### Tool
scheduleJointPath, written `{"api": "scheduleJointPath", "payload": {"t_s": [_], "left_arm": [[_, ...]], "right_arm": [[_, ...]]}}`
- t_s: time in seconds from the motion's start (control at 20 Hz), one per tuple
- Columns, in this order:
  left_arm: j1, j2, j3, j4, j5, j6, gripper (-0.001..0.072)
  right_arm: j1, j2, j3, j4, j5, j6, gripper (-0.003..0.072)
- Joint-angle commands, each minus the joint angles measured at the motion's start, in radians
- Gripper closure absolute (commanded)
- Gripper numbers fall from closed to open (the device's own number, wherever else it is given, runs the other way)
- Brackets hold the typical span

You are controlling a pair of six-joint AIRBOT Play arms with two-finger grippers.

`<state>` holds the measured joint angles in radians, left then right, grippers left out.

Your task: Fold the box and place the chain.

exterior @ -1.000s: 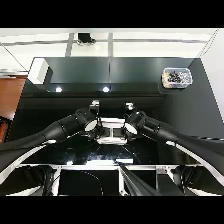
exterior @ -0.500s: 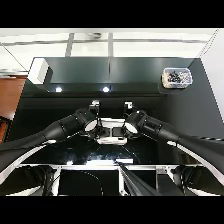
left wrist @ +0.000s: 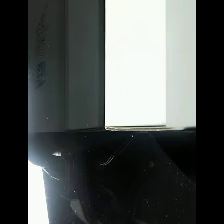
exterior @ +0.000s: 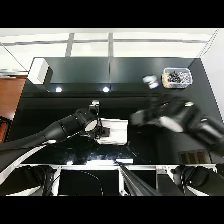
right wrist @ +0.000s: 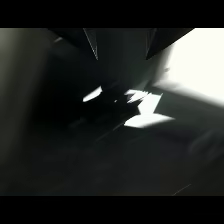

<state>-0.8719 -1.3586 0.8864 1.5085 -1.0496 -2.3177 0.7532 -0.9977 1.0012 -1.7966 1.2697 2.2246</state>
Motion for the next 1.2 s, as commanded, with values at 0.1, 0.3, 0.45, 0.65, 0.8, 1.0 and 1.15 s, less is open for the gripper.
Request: {"api": "scheduleJointPath", "payload": {"t_s": [0.1, 0.3, 0.45, 0.65, 0.8, 1.0, 1.15], "left_arm": [[0.001, 0.000, 0.000, 0.002, 0.002, 0.000, 0.0681], [0.001, 0.000, 0.000, 0.001, -0.002, 0.000, 0.0681], [0.001, 0.000, 0.000, 0.001, -0.002, 0.000, 0.0681], [0.001, 0.000, 0.000, 0.001, 0.000, 0.000, 0.0681], [0.001, 0.000, 0.000, 0.001, -0.003, 0.000, 0.0681], [0.001, 0.000, 0.000, 0.001, -0.002, 0.000, 0.0681], [0.001, 0.000, 0.000, 0.001, 0.000, 0.000, 0.0681]], "right_arm": [[-0.467, -0.006, -0.045, -0.299, -0.158, -0.095, 0.0261], [-0.764, -0.223, 0.060, 0.062, -0.499, -0.241, -0.0033], [-0.807, -0.470, 0.319, 0.167, -0.440, -0.312, -0.0032], [-0.809, -0.770, 0.630, 0.211, -0.295, -0.325, -0.0030], [-0.815, -0.872, 0.701, 0.201, -0.291, -0.316, 0.0017], [-0.828, -0.923, 0.701, 0.196, -0.303, -0.279, 0.0018], [-0.829, -0.941, 0.701, 0.196, -0.309, -0.279, 0.0171]]}}
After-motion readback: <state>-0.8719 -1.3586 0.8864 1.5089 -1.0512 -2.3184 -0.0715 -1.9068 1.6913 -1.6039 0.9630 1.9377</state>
